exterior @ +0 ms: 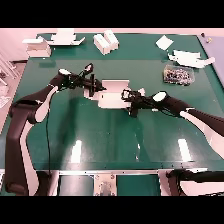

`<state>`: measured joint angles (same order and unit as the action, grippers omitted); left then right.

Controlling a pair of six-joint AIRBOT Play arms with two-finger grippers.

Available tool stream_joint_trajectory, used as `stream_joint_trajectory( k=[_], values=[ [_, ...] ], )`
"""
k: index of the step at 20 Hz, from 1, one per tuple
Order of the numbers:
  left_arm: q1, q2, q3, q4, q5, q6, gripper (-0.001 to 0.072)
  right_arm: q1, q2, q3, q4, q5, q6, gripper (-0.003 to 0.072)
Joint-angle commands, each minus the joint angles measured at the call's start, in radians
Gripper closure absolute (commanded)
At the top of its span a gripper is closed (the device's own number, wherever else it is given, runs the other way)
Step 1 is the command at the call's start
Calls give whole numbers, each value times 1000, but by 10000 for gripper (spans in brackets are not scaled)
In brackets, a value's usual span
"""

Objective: Fold the box and place the chain.

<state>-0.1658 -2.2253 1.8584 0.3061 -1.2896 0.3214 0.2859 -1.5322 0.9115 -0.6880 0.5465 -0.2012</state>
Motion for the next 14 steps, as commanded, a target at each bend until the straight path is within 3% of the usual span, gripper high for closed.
stream_joint_trajectory(
  k=[1, 10, 12, 14],
  values=[
    [-1, 0, 0, 1, -2, 0, 687, -1, 6, 19, 19, -36, -1, 216],
    [-1, 0, 0, 2, -2, 0, 686, -1, 51, 50, 26, -38, -10, 213],
    [-1, 0, 0, 2, -2, 0, 687, -1, 51, 60, 26, -38, -10, 118],
    [-1, 0, 0, 2, -2, 0, 687, -1, 51, 72, 26, -38, -29, 115]
  ],
)
